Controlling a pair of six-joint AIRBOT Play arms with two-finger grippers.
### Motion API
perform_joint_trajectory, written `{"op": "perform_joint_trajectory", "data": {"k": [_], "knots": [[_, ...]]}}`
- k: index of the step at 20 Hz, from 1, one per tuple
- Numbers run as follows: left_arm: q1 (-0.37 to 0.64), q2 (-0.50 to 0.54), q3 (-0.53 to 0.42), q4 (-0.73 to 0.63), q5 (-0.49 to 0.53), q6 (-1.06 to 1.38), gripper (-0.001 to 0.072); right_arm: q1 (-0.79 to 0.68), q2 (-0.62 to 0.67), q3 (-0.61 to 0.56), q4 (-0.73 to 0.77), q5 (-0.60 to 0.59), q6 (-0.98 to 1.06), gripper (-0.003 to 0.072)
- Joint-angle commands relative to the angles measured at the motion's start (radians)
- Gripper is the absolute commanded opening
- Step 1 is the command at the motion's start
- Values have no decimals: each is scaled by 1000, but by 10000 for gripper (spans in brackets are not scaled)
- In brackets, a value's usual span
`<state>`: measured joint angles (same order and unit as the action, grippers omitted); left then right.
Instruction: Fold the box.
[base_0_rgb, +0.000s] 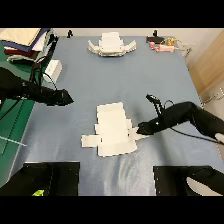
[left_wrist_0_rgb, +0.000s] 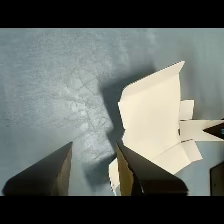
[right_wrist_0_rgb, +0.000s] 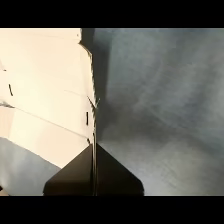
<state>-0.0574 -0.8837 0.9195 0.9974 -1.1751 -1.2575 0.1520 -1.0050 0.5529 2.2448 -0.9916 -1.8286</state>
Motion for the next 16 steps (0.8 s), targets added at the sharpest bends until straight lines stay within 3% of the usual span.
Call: {"op": "perform_joint_trajectory", "data": {"k": [1, 9, 12, 16], "knots": [[26, -71, 0, -123, -102, 134, 421, 48, 177, -171, 4, 172, 104, 3], [26, -437, 2, -435, -142, 495, 422, 62, 233, -196, 3, 172, 100, 4], [-2, -540, 14, -452, -133, 574, 422, 62, 232, -196, 3, 172, 79, 3], [-87, -655, 111, -450, -119, 612, 422, 62, 232, -196, 3, 174, 37, 4]]}}
